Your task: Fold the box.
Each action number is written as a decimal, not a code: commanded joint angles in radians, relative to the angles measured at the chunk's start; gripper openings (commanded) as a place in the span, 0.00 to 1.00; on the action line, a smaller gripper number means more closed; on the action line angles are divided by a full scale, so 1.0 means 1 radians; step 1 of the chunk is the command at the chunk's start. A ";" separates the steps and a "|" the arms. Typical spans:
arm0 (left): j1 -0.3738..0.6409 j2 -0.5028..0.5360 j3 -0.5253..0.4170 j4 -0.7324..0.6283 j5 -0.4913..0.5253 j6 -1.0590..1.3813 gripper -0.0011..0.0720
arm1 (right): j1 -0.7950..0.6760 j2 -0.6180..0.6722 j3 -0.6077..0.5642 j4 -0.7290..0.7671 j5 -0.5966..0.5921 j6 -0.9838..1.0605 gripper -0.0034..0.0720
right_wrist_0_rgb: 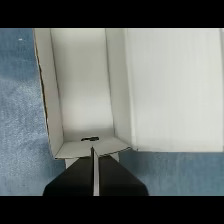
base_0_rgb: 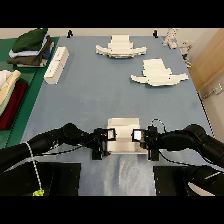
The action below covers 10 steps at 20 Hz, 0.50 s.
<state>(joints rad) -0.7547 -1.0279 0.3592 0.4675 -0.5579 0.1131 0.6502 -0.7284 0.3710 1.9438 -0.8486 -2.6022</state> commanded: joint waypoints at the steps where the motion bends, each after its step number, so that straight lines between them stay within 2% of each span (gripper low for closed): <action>1: 0.000 0.001 0.000 0.000 0.000 0.002 0.61 | 0.000 -0.002 0.000 0.048 0.013 -0.021 0.09; 10: 0.000 0.001 0.000 0.000 0.000 0.002 0.61 | 0.013 -0.035 0.000 0.130 0.017 -0.070 0.09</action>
<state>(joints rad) -0.7547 -1.0279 0.3592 0.4679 -0.5587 0.1150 0.6613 -0.7444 0.3710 2.0300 -0.8345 -2.6419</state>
